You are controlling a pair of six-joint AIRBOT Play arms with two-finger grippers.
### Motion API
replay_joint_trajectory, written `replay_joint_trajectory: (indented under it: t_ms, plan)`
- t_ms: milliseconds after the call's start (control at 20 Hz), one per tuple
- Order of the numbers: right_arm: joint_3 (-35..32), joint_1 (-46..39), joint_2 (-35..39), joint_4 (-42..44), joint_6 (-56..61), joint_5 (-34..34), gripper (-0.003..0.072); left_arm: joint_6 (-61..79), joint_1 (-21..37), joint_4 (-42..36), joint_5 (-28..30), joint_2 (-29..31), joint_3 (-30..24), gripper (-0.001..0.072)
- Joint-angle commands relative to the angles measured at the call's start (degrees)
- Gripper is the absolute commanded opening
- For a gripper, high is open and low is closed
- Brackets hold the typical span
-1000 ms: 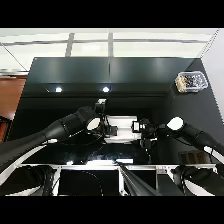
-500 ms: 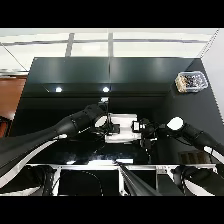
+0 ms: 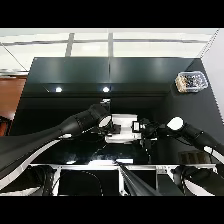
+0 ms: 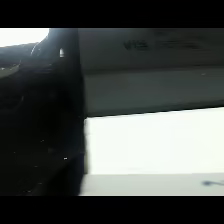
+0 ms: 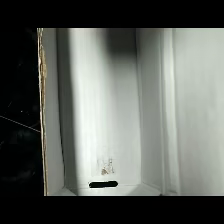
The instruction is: Fold the box and place the chain.
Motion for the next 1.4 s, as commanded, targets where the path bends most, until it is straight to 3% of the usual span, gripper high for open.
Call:
replay_joint_trajectory:
  t_ms: [0, 250, 300, 350, 450, 500, 550, 600, 650, 700, 750, 800, 1250, 1300, 1350]
  plan:
    - [0.0, 0.1, 0.0, 0.2, 0.1, 0.0, 0.043, -1.2, -0.2, -0.3, 0.4, -0.1, 0.1, 0.0024]
    - [0.0, 0.1, 0.0, 0.2, 0.1, 0.0, 0.043, -1.0, -0.3, -0.2, 0.2, -0.1, 0.1, 0.0052]
    - [0.0, 0.1, 0.0, 0.2, 0.1, 0.0, 0.043, -1.0, -0.5, 0.1, 0.2, -0.1, 0.1, 0.017]
    - [0.0, 0.1, 0.0, 0.2, 0.1, 0.0, 0.043, -1.0, -0.6, 0.2, 0.1, -0.1, 0.1, 0.0231]
    - [0.0, 0.1, 0.0, 0.2, 0.1, 0.0, 0.043, -1.0, -0.7, 0.1, -0.6, 0.0, 0.1, 0.0238]
    - [0.0, 0.1, 0.0, 0.2, 0.1, 0.0, 0.043, -1.0, -0.7, 0.4, -1.1, 0.0, 0.1, 0.0296]
    - [0.0, 0.1, 0.0, 0.2, 0.1, 0.0, 0.043, -1.0, -0.7, 1.0, -1.5, 0.0, 0.1, 0.0407]
    - [0.0, 0.1, 0.0, 0.2, 0.1, 0.0, 0.043, -1.0, -0.7, 1.0, -1.5, 0.0, 0.1, 0.0446]
    - [0.0, 0.1, 0.0, 0.2, 0.1, 0.0, 0.043, -1.1, -0.7, 1.0, -1.5, 0.0, 0.1, 0.0444]
    - [0.0, 0.0, 0.0, 0.2, 0.1, 0.0, 0.043, -1.3, -0.7, 1.0, -1.5, 0.0, 0.1, 0.0372]
    - [0.0, 0.1, 0.0, 0.2, 0.1, 0.0, 0.043, -1.2, -0.7, 1.0, -1.5, 0.0, 0.1, 0.0107]
    - [0.0, 0.1, 0.0, 0.2, 0.1, 0.0, 0.043, -1.2, -0.7, 1.0, -1.4, 0.0, 0.1, 0.0025]
    - [0.0, 0.0, 0.0, 0.0, 2.1, -1.2, 0.0436, -1.2, -0.6, 1.5, 0.5, 0.0, 0.1, 0.0025]
    - [0.0, 0.0, 0.1, 0.0, 4.3, -1.9, 0.06, -1.2, -0.6, 2.0, 0.5, 0.0, 0.1, 0.0025]
    - [0.0, 0.0, 0.4, 0.0, 5.7, -2.3, 0.0676, -1.1, -0.6, 2.3, 0.5, 0.0, 0.1, 0.0025]
